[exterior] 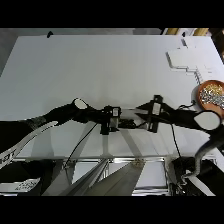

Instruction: Fold the box and place the chain.

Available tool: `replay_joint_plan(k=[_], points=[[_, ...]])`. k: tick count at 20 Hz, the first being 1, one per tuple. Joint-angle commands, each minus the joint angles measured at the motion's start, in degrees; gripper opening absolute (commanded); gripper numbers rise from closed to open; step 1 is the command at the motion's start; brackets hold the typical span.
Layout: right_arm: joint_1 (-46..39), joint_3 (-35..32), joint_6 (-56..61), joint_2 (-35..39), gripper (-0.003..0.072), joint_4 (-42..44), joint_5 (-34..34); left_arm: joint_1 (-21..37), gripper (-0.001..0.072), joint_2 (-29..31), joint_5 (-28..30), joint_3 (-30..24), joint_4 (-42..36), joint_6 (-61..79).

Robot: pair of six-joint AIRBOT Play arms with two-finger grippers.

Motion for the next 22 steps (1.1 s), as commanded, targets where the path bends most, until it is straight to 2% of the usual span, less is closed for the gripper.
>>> replay_joint_plan(k=[1,2,3,8,10,12,13,22], points=[[-10.5,0.6,5.1,2.4,0.0155,-16.2,11.5,0.0,0.0208,0.0,0.0,0.0,0.0,0.0],[-12.5,0.3,5.1,2.1,0.0066,-18.3,11.9,0.0,0.0208,0.0,0.0,0.0,0.0,0.0],[-14.2,0.0,5.1,1.2,0.0040,-18.7,11.5,0.0,0.0208,0.0,0.0,0.0,0.0,0.0],[-15.8,-0.4,4.3,-9.4,0.0042,-18.8,11.0,0.0,0.0208,0.0,0.0,0.0,0.0,0.0],[-15.8,-0.4,2.1,-12.9,0.0115,-19.8,10.1,0.0,0.0208,0.0,0.0,0.0,0.0,0.0],[-15.8,-0.4,-0.1,-14.8,0.0256,-20.3,8.2,0.0,0.0208,0.0,0.0,0.0,0.0,0.0],[-15.8,-0.4,-1.2,-15.4,0.0285,-20.3,6.9,0.0,0.0208,0.0,0.0,0.0,0.0,0.0],[-15.7,-0.4,-13.1,-22.6,0.0290,-17.9,3.4,0.0,0.0208,0.0,0.0,0.0,0.0,0.0]])
